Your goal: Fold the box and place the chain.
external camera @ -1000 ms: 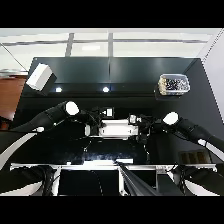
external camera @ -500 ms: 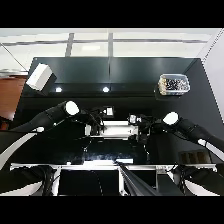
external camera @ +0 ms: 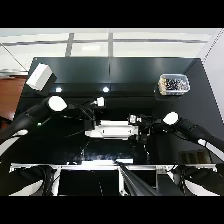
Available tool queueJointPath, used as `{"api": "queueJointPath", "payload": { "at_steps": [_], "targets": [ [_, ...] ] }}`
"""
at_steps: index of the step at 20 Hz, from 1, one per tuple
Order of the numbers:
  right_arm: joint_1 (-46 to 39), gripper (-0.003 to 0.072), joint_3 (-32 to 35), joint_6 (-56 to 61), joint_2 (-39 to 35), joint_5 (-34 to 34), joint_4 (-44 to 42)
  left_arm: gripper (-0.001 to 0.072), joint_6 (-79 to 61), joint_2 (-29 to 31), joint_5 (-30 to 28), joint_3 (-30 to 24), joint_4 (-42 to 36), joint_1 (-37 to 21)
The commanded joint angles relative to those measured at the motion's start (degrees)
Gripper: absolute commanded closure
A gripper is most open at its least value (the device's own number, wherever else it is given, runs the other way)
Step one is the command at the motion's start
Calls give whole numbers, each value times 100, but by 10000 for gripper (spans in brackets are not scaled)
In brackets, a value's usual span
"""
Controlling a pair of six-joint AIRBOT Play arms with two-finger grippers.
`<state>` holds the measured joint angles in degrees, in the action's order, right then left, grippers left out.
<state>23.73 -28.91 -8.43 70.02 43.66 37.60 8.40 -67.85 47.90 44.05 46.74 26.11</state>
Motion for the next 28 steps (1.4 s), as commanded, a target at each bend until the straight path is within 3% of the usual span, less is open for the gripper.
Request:
{"api": "queueJointPath", "payload": {
  "at_steps": [1, 2, 3, 4, 5, 7, 8, 11, 14, 16, 28],
  "targets": [
    [2, 324, 0, 2, 2, 4, -2, 133, 1078, 529, 1047, 2, 127, -437],
    [2, 324, 0, 2, 2, 2, -2, 222, 1860, 608, 1550, 2, 129, -573],
    [2, 324, 0, 0, 2, 0, -2, 488, 2444, 627, 2149, 2, 164, -691],
    [2, 324, 0, 2, 2, 0, -2, 683, 2673, 623, 2728, -13, 232, -774],
    [2, 324, 0, 0, 2, 0, 0, 683, 2874, 627, 3154, -61, 199, -802],
    [2, 324, 0, 2, 2, 2, -2, 683, 3086, 627, 3029, -256, -164, -664],
    [2, 324, 0, 0, 2, 2, -2, 682, 3040, 627, 2645, -378, -481, -522],
    [2, 324, 0, 0, 2, 0, 0, 681, 2898, 605, 691, -660, -1738, -11],
    [2, 324, 0, 0, 2, 2, 0, 679, 2643, 590, -1115, -678, -2011, 393],
    [2, 324, 0, 0, 2, 2, 0, 679, 2581, 466, -1768, -678, -2000, 520],
    [2, 324, 0, 0, 2, 0, 2, 681, 2538, -562, -1720, -678, -1871, 612]
  ]
}}
